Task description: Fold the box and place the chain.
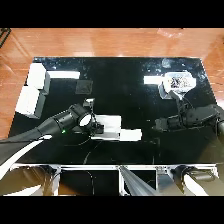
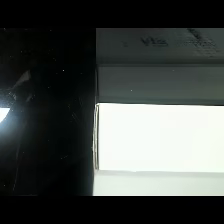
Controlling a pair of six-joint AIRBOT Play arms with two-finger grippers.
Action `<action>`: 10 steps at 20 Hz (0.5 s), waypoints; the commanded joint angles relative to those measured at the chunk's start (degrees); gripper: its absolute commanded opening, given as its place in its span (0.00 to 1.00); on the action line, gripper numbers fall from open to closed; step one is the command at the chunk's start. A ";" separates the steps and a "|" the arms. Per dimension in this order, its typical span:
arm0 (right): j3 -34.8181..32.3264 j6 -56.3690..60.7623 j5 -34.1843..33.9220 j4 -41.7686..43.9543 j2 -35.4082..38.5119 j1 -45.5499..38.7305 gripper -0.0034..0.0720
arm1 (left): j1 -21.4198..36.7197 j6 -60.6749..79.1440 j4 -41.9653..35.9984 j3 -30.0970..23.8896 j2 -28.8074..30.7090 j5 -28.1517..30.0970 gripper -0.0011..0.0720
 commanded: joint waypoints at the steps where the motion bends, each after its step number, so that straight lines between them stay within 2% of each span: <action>1: -7.82 9.81 5.62 4.72 -0.33 -1.36 0.07 | -0.02 0.02 0.07 0.00 0.02 0.52 0.05; 3: -9.92 10.51 11.37 8.81 -2.71 2.49 0.07 | -0.02 0.02 0.07 0.00 0.00 0.66 0.05; 7: -9.55 10.40 18.12 16.79 -11.06 12.94 0.08 | -0.04 0.02 0.02 0.00 0.00 0.31 0.05; 10: -6.38 7.96 19.23 19.15 -16.52 18.73 0.07 | -0.02 0.02 0.04 0.00 0.00 0.22 0.05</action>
